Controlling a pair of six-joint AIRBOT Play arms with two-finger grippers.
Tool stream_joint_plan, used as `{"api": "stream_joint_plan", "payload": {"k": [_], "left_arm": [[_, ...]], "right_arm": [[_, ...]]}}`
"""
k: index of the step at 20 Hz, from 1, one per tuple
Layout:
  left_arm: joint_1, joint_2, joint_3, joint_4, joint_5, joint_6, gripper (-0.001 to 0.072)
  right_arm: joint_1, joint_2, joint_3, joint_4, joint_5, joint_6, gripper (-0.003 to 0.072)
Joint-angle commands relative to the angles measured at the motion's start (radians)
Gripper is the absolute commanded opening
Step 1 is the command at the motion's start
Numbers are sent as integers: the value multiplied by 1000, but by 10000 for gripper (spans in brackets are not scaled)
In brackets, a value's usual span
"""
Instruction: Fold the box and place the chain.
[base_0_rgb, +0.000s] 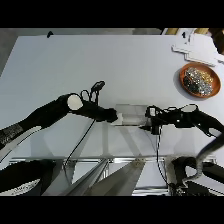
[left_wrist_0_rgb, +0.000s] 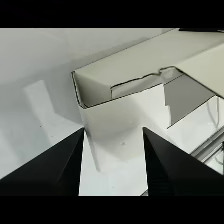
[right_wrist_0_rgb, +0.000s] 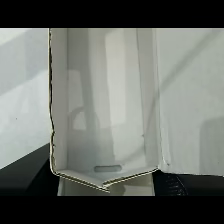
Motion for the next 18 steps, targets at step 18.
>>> {"api": "stream_joint_plan", "payload": {"k": [18], "left_arm": [[-158, -135, 223, 391, -131, -428, 414]], "right_arm": [[1, 1, 0, 0, 0, 0, 458]]}}
